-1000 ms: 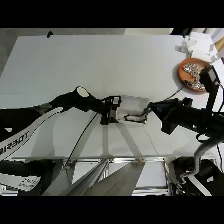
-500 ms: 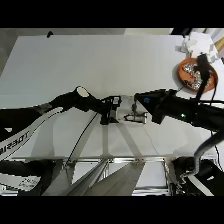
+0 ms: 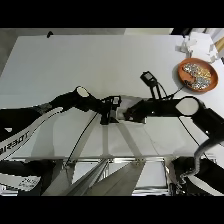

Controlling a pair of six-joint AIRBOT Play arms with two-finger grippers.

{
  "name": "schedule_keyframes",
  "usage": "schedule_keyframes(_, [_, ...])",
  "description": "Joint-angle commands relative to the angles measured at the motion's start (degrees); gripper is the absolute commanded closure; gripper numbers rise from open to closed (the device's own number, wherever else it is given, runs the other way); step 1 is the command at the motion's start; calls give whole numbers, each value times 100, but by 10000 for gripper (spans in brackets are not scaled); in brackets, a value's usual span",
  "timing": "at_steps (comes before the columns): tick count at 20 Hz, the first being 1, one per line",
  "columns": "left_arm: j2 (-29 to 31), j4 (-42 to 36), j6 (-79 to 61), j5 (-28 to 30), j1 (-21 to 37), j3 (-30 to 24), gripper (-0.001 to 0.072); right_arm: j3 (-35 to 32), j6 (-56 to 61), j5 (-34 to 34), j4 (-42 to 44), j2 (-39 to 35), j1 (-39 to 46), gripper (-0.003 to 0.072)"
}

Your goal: Fold the box and place the chain.

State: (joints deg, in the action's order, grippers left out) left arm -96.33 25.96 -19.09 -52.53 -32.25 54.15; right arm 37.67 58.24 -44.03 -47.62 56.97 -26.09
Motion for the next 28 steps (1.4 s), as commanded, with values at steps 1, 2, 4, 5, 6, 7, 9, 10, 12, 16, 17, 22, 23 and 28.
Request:
schedule_keyframes(1, [0,0,0,2,2,2,504,2,42,61,-387,651,-146,672])
schedule_keyframes(2, [0,0,-2,0,2,2,504,2,42,87,-385,697,-146,671])
schedule_keyframes(4, [0,0,0,2,2,2,504,2,42,116,-374,697,-146,614])
schedule_keyframes(5, [0,0,-2,2,2,2,504,4,55,98,-304,691,-146,542])
schedule_keyframes(6, [0,0,-2,0,2,2,504,7,92,79,-144,654,-146,475])
schedule_keyframes(7, [0,0,-2,2,2,2,504,7,83,76,17,546,-144,461])
schedule_keyframes(9, [0,0,0,-2,2,2,504,33,81,72,-48,166,-81,462])
schedule_keyframes(10, [0,0,-2,0,2,2,504,72,83,-17,-238,-85,20,462])
schedule_keyframes(12, [0,0,0,0,2,2,504,144,83,-319,-905,-573,330,475])
schedule_keyframes(16, [0,0,0,2,2,2,504,138,-367,-1152,-2900,-1038,1102,535])
schedule_keyframes(17, [0,0,0,2,2,2,504,118,-590,-1266,-3217,-1010,1287,534])
schedule_keyframes(22, [0,0,-2,2,2,2,504,46,-1543,-1012,-3029,-501,1530,487])
schedule_keyframes(23, [0,0,0,0,2,2,504,-33,-1930,-892,-2844,-376,1482,487])
schedule_keyframes(28, [0,0,-2,2,2,2,504,-260,-3766,-479,-2218,380,1207,487])
